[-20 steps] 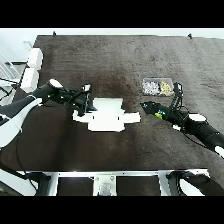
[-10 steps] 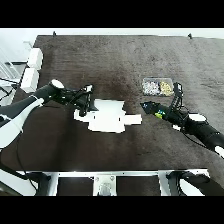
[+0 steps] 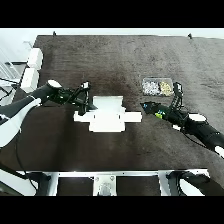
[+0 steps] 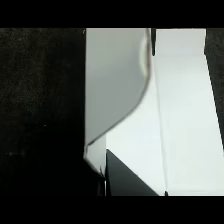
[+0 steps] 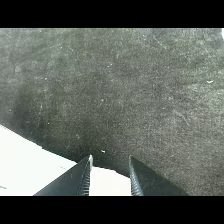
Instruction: Fold the box and place the chain.
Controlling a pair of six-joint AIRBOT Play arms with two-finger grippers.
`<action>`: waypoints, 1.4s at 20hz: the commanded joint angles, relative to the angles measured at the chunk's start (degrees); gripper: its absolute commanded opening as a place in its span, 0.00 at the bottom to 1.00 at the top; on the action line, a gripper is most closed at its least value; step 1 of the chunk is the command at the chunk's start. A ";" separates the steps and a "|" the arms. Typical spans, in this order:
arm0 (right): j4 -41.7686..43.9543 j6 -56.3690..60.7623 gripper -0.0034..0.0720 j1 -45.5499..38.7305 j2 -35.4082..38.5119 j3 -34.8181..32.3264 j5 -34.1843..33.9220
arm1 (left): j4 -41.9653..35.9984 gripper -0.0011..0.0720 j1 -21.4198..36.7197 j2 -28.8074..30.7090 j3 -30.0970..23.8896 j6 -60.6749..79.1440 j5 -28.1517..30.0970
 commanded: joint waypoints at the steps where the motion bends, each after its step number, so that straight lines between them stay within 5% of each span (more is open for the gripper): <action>1: 0.02 -0.24 0.45 0.00 0.02 -0.04 -0.17 | 0.61 0.03 0.15 0.15 -0.04 0.52 0.57; 9: 0.02 -0.26 0.45 0.00 0.02 -0.04 -0.15 | 3.98 0.03 -1.20 0.48 -0.02 3.13 6.01; 28: 0.02 -0.26 0.45 0.00 0.02 -0.04 -0.13 | 2.86 0.03 -1.20 0.59 -0.42 -0.13 3.26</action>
